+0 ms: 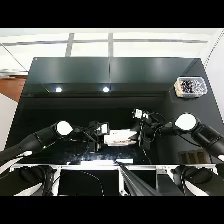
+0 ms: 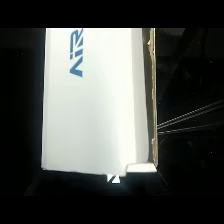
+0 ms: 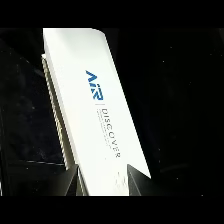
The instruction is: Fold the box and place the chain.
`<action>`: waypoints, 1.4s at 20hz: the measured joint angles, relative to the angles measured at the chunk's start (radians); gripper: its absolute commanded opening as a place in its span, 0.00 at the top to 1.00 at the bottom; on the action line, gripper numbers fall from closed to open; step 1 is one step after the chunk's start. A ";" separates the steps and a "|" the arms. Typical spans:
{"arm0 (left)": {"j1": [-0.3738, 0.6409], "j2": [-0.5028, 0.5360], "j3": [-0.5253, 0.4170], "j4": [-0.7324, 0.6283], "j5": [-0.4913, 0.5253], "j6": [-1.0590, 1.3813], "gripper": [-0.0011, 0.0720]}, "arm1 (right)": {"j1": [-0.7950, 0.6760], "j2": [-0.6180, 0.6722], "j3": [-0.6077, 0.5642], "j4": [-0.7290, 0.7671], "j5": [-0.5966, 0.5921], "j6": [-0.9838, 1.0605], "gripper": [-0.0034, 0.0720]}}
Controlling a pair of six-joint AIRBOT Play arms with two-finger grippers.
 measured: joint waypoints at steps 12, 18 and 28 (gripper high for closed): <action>0.000 0.000 0.000 0.002 -0.004 0.001 0.51 | 0.048 -0.001 -0.013 -0.028 -0.042 0.019 0.51; 0.000 0.000 0.000 0.001 -0.004 0.000 0.51 | 0.065 -0.001 -0.013 -0.042 -0.055 0.037 0.50; 0.000 0.000 0.000 0.001 0.000 0.001 0.51 | 0.067 -0.001 -0.014 -0.079 -0.026 0.069 0.44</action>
